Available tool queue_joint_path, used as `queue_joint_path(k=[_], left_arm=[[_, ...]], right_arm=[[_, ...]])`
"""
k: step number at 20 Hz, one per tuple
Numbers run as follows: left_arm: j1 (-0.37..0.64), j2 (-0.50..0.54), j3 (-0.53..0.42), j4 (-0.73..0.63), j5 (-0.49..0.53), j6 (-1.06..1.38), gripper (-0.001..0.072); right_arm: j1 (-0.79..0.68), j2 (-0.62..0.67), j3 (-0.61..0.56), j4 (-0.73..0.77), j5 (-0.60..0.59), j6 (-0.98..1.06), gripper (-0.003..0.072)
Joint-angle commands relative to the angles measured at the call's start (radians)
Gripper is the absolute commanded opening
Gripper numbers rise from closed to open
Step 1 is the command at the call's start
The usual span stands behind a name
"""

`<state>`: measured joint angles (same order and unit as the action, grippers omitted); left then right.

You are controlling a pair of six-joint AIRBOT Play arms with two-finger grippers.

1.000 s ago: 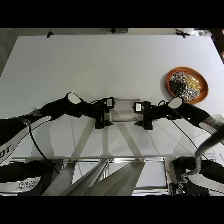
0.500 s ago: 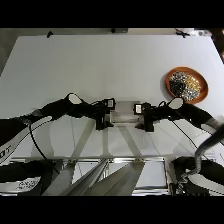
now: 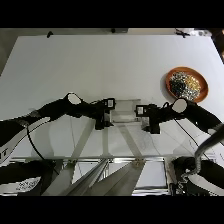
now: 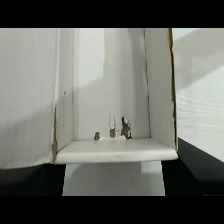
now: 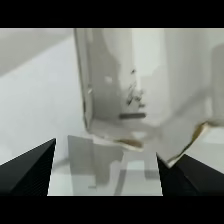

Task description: Fold the box and place the chain.

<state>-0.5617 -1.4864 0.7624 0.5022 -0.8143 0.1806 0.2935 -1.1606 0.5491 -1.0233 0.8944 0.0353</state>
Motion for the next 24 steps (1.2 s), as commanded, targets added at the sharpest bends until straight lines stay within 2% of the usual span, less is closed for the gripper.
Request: queue_joint_path(k=[1, 3, 7, 9, 15, 16, 19, 21, 22, 24], left_arm=[[0.001, 0.045, 0.001, 0.138, 0.035, -0.147, 0.0390], [0.001, 0.050, 0.001, 0.190, 0.031, -0.214, 0.0390], [-0.001, 0.050, 0.001, 0.195, 0.025, -0.231, 0.0390], [-0.001, 0.049, 0.001, 0.195, 0.026, -0.230, 0.0390], [-0.001, 0.049, 0.001, 0.195, 0.025, -0.230, 0.0391], [-0.001, 0.049, 0.001, 0.195, 0.026, -0.230, 0.0391], [-0.001, 0.049, 0.001, 0.195, 0.026, -0.230, 0.0391], [-0.001, 0.049, 0.001, 0.195, 0.026, -0.230, 0.0391], [-0.001, 0.049, 0.001, 0.195, 0.025, -0.230, 0.0391], [-0.001, 0.049, 0.001, 0.195, 0.025, -0.231, 0.0391]], right_arm=[[-0.001, 0.011, 0.002, -0.136, 0.060, 0.146, 0.0720], [-0.001, 0.011, 0.011, -0.148, 0.089, 0.189, 0.0720], [-0.001, 0.012, 0.058, -0.197, 0.174, 0.270, 0.0712], [-0.001, 0.012, 0.090, -0.219, 0.218, 0.291, 0.0661], [-0.001, 0.012, 0.174, -0.157, 0.296, 0.309, 0.0657], [-0.001, 0.012, 0.179, -0.123, 0.296, 0.306, 0.0616], [-0.001, 0.012, 0.183, 0.004, 0.299, 0.216, 0.0300], [-0.001, 0.012, 0.185, 0.085, 0.299, 0.130, 0.0056], [-0.001, 0.012, 0.185, 0.136, 0.296, 0.093, 0.0010], [0.000, 0.011, 0.184, 0.240, 0.237, 0.088, 0.0010]])
